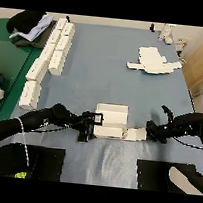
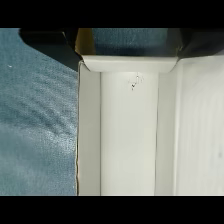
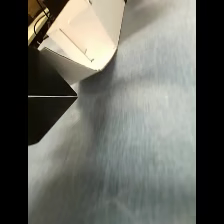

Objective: Fold the box.

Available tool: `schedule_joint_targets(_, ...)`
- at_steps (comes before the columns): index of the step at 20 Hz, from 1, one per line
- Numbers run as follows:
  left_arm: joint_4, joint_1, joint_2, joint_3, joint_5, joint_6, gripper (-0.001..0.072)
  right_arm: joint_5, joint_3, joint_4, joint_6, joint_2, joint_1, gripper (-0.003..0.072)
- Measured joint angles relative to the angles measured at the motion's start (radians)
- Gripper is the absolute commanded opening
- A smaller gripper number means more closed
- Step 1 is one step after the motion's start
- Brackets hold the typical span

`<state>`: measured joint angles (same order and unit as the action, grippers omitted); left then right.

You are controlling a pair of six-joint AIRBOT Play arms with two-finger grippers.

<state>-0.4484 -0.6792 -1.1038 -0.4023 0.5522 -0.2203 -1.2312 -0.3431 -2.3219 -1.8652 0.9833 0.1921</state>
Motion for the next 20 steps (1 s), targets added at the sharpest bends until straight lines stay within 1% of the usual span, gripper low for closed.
schedule_joint_targets(4,0.000,0.000,0.000,0.000,0.000,0.000,0.0455,-0.013,0.006,-0.071,-0.031,0.000,0.000,0.0001)
schedule_joint_targets(12,0.000,0.000,0.000,0.000,0.000,0.000,0.0455,-0.042,0.007,-0.158,-0.069,0.000,0.000,0.0002)
schedule_joint_targets(13,0.000,0.000,0.000,0.000,0.000,0.000,0.0455,-0.050,0.007,-0.172,-0.078,0.000,0.000,0.0024)
schedule_joint_targets(14,0.000,0.000,0.000,0.000,0.000,0.000,0.0455,-0.060,0.007,-0.189,-0.089,0.000,0.000,0.0182)
schedule_joint_targets(15,0.000,0.000,0.000,0.000,0.000,0.000,0.0455,-0.067,0.007,-0.204,-0.098,0.000,0.000,0.0244)
schedule_joint_targets(17,0.000,0.000,0.000,0.000,0.000,0.000,0.0455,-0.084,0.006,-0.225,-0.114,0.000,0.000,0.0255)
schedule_joint_targets(18,0.000,0.000,0.000,0.000,0.000,0.000,0.0455,-0.090,0.006,-0.231,-0.119,0.000,-0.001,0.0415)
schedule_joint_targets(19,0.000,0.000,0.000,0.000,0.000,0.000,0.0455,-0.094,0.006,-0.237,-0.126,0.000,-0.005,0.0434)
schedule_joint_targets(20,0.000,0.000,0.000,0.000,0.000,0.000,0.0455,-0.098,0.006,-0.243,-0.132,0.000,-0.015,0.0434)
